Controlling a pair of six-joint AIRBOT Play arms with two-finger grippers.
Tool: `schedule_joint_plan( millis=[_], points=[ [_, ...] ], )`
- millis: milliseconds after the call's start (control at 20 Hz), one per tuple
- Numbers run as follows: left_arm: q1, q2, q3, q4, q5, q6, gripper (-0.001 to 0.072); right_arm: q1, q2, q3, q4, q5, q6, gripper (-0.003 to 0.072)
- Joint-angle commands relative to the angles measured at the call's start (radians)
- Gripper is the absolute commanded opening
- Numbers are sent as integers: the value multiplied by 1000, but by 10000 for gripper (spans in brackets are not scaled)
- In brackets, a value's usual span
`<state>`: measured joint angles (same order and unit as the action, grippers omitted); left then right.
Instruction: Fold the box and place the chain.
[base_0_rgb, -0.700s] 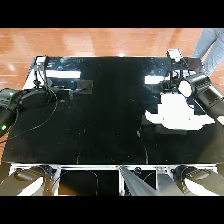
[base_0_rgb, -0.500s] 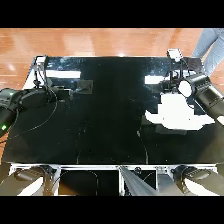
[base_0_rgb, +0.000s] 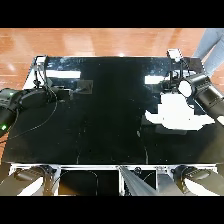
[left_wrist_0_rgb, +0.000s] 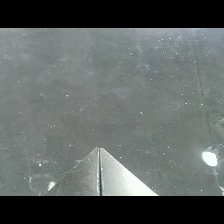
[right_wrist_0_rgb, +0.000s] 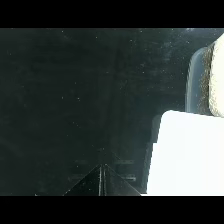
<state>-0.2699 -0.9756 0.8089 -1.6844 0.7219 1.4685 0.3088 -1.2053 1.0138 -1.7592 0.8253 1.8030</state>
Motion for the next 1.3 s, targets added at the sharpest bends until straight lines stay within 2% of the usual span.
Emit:
schedule_joint_plan(
  millis=[0, 100, 400, 500, 550, 600, 650, 750, 850, 950, 1100, 1250],
  points=[
    [0, -1, 0, -12, 14, 0, 21, 1, 0, 0, 4, -1, 0, 32],
    [0, -1, 0, -34, 19, 0, 21, 1, 0, 0, 4, -9, 0, 31],
    [0, -1, 0, -34, 14, 1, 20, 1, 1, 0, 13, -130, 0, 31],
    [0, -1, 0, -34, 14, 0, 21, 1, 1, 0, 13, -130, 0, 33],
    [0, -1, 0, -34, 14, 0, 21, 1, 1, 0, 17, -118, 0, 85],
    [0, -1, 0, -34, 14, 0, 20, 0, 1, 0, 41, -106, 0, 576],
    [0, -1, 0, -34, 14, 1, 21, -4, 1, 7, 58, -56, -8, 716],
    [0, -1, 0, -34, 14, 1, 21, -43, 4, 35, 65, 122, -46, 720],
    [0, -1, 0, -34, 14, 1, 21, -172, 28, 44, 85, 210, -75, 720],
    [0, -1, 0, -34, 16, 0, 21, -378, 49, 44, 180, 234, -127, 720],
    [0, -1, 0, -37, 16, 0, 21, -739, 47, 43, 449, 298, -354, 720],
    [1, -1, 0, -17, 14, 1, 21, -1060, 39, 46, 618, 375, -513, 720]
  ],
)
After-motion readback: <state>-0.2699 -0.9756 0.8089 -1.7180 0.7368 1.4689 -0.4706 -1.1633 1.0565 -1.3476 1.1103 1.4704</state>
